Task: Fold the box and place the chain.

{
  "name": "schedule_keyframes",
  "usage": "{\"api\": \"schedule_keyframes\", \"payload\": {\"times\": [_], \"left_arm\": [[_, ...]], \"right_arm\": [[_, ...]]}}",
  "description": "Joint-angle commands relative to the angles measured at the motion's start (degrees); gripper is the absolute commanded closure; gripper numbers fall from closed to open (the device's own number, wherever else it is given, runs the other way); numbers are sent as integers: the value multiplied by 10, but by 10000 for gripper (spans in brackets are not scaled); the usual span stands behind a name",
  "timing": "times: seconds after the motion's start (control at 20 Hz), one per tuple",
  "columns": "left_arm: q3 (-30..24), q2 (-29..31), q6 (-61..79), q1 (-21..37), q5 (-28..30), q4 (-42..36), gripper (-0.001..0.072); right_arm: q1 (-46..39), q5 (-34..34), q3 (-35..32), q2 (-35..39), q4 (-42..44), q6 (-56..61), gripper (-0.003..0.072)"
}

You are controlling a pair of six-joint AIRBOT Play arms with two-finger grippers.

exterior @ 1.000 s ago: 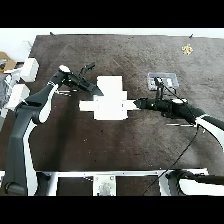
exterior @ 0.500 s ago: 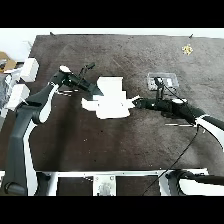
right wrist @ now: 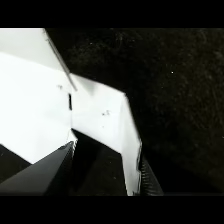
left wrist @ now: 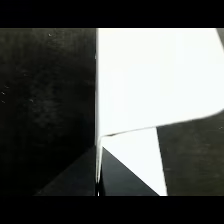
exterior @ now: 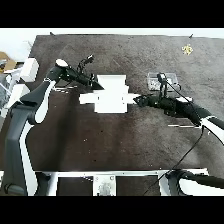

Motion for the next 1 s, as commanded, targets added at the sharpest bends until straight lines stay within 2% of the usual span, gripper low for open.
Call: {"api": "schedule_keyframes", "payload": {"times": [0.0, 0.2, 0.5, 0.8, 0.95], "left_arm": [[0, 6, 96, 0, 45, 23, 700], [-24, 4, 146, 0, 71, 23, 700], [-70, 3, 220, 0, 72, 23, 699], [-107, 3, 231, 0, 94, 23, 699], [-106, 2, 230, 0, 94, 24, 698]], "right_arm": [[8, 5, 0, 3, 1, -64, 247], [8, 5, 0, 2, 3, -132, 247], [9, 27, 0, 2, 3, -231, 248], [9, 27, 0, 2, 3, -274, 248], [9, 38, 0, 2, 3, -318, 248]]}}
